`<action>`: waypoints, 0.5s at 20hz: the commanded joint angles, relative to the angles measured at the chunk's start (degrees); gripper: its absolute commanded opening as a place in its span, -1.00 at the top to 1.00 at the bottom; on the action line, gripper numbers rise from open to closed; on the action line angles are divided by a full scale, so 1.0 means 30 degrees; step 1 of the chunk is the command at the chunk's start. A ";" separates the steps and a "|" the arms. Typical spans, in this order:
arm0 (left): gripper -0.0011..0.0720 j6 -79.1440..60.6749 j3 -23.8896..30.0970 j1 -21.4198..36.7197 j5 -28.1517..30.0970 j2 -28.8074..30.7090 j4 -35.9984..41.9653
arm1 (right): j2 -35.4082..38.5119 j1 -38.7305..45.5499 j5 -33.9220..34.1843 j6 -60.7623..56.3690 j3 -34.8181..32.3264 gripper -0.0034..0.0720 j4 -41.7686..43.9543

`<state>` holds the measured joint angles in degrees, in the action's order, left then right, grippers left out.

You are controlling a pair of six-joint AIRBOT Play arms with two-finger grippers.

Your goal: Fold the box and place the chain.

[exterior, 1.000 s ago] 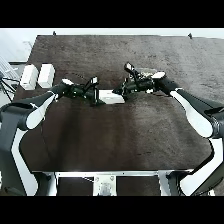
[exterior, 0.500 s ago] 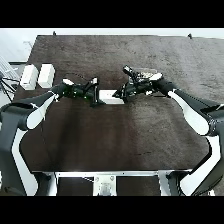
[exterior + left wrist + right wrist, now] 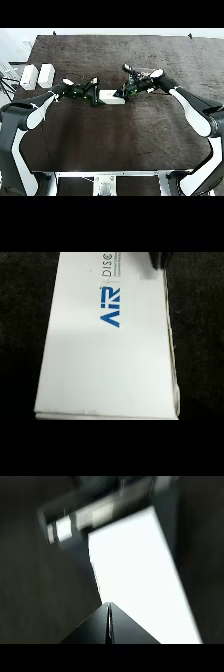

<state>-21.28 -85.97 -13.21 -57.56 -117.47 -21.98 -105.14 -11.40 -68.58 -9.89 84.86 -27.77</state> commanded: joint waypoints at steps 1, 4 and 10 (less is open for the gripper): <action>-0.30 -0.0058 0.0000 0.0015 0.0015 0.0015 -0.0007 | 0.1960 0.0015 -0.0175 -0.0160 0.0058 0.88 0.0729; -0.30 -0.0058 0.0000 0.0015 0.0015 0.0015 -0.0007 | 0.5319 0.0087 -0.0015 -0.0903 -0.1443 0.89 0.0721; -0.31 -0.0058 0.0000 0.0015 0.0015 0.0015 -0.0007 | 1.4265 0.1880 0.4969 -0.1836 -0.9588 0.88 0.0546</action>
